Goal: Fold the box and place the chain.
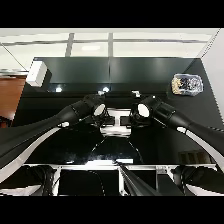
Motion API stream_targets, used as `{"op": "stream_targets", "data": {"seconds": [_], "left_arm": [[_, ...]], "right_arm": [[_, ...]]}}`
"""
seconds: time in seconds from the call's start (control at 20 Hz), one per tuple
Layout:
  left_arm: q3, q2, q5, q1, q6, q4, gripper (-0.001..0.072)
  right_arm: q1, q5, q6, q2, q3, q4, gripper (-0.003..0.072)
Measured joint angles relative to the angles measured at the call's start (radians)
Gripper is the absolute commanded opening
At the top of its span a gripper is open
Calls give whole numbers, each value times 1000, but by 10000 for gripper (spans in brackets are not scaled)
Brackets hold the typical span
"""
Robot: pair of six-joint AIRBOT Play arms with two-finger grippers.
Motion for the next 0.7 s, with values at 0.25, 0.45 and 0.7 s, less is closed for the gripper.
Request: {"op": "stream_targets", "data": {"seconds": [0.25,0.45,0.7], "left_arm": [[0,0,0,0,0,0,29],[0,0,0,0,-1,0,29],[0,0,-1,0,-1,0,29]], "right_arm": [[13,37,45,-34,35,-16,262],[23,63,68,-66,64,-23,183],[26,84,87,-82,74,-23,129]]}}
